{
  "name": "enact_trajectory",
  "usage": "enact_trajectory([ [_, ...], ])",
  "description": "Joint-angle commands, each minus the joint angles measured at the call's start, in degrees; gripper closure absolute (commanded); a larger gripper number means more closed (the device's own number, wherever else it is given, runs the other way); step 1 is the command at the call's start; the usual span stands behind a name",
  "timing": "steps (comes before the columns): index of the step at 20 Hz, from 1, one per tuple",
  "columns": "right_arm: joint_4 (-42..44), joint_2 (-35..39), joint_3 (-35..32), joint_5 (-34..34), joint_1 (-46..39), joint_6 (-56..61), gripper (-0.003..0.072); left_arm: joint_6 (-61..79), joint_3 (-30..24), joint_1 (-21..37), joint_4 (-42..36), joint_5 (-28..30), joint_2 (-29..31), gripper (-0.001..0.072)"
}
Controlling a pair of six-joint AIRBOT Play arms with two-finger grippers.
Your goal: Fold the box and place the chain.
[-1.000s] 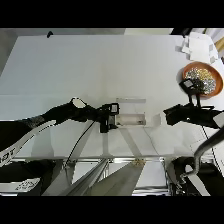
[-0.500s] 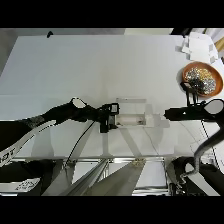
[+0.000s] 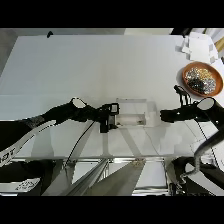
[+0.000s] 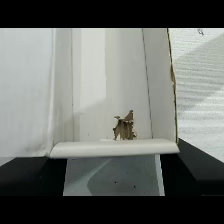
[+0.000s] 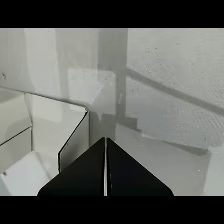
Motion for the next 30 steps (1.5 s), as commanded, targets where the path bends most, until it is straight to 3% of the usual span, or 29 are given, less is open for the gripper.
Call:
enact_trajectory([
  [1,1.9,-1.38,-0.79,-0.5,1.14,-1.2,0.0676,0.02,0.0,0.04,0.02,0.0,0.02,0.0576],
  [16,6.38,-3.21,-0.76,3.1,4.68,-4.26,0.0676,0.02,0.0,0.04,0.02,0.0,0.02,0.0576],
  [25,10.49,2.05,-0.74,4.35,4.7,-7.32,0.0673,0.02,0.0,0.04,0.02,-0.46,0.02,0.0576],
  [30,15.34,2.16,-0.74,6.23,4.7,-10.4,0.0531,0.02,0.0,0.04,0.02,-0.44,0.02,0.0576],
])
